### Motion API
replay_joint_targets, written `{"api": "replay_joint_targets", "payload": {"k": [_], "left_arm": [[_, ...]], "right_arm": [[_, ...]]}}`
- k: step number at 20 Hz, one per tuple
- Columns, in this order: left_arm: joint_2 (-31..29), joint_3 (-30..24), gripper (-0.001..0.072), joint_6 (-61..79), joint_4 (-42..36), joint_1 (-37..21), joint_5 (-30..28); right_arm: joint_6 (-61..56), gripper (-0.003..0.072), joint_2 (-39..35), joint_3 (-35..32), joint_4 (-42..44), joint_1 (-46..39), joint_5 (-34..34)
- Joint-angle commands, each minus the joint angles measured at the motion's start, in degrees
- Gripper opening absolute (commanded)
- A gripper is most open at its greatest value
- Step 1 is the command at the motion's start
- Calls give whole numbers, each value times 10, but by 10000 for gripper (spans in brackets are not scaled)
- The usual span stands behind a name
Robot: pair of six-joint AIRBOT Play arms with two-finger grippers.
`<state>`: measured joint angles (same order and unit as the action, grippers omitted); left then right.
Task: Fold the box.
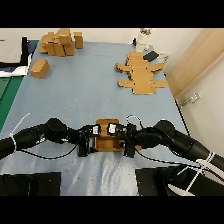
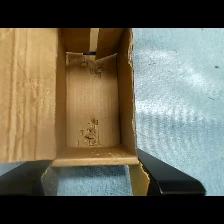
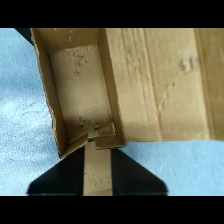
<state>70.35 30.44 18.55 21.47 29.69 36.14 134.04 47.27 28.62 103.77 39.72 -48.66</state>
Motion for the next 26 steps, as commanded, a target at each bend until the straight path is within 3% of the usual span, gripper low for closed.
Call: {"api": "replay_joint_targets", "payload": {"k": [1,11,13,14,16,17,18,24,26], "left_arm": [[0,0,517,0,0,0,0],[0,0,517,0,0,0,0],[0,0,517,0,0,0,0],[0,0,517,0,0,0,0],[0,0,517,0,0,0,0],[0,0,517,0,0,0,0],[0,0,517,0,0,0,0],[0,0,517,0,0,0,0],[0,0,517,0,0,0,0]], "right_arm": [[2,146,1,-2,5,0,3],[26,148,5,-19,61,0,54],[35,241,9,-22,78,0,58],[43,347,10,-27,90,0,68],[51,379,10,-36,96,0,81],[51,480,10,-39,96,0,81],[51,499,10,-40,95,0,81],[49,488,10,-40,80,0,73],[21,255,8,-35,60,0,52]]}}
